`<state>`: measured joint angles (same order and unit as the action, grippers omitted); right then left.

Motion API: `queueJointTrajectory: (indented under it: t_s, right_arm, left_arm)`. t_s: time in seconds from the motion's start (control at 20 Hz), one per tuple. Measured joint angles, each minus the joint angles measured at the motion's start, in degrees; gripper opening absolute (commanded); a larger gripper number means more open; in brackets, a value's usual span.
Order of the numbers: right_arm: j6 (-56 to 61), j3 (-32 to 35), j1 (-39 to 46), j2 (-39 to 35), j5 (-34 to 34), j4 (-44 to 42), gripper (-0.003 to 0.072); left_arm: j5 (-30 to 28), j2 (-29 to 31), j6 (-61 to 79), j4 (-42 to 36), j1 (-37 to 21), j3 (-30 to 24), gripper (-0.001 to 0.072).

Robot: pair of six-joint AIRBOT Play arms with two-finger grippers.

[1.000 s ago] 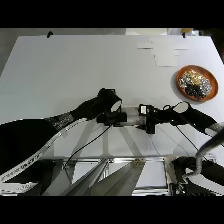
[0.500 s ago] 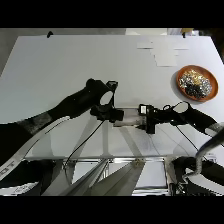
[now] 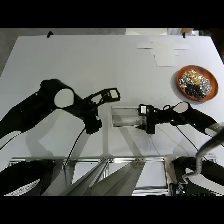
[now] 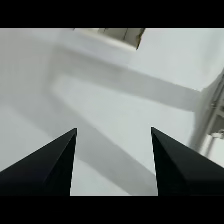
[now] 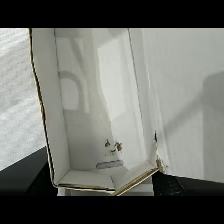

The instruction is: Fold the box and place the chain.

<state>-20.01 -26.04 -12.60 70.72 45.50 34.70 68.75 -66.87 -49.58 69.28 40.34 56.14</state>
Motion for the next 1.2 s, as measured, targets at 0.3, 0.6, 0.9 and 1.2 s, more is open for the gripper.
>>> queueJointTrajectory:
  t_s: [0.3,0.6,0.9,1.2]
  right_arm:
    - [0.00,0.00,0.00,0.00,-0.02,0.00,0.0338]
    - [0.00,0.00,0.00,0.00,0.00,0.00,0.0338]
    - [0.00,0.00,0.00,0.00,0.00,0.00,0.0338]
    - [-0.13,0.00,0.00,0.00,-0.02,0.02,0.0338]
  left_arm:
    - [-15.28,-4.44,35.45,-16.26,-5.03,-12.15,0.0698]
    - [-25.64,-12.33,53.88,-29.42,-5.31,-14.56,0.0701]
    - [-27.74,-14.47,59.65,-34.93,-5.35,-14.91,0.0702]
    - [-27.12,-14.80,60.83,-36.72,-5.25,-14.93,0.0702]
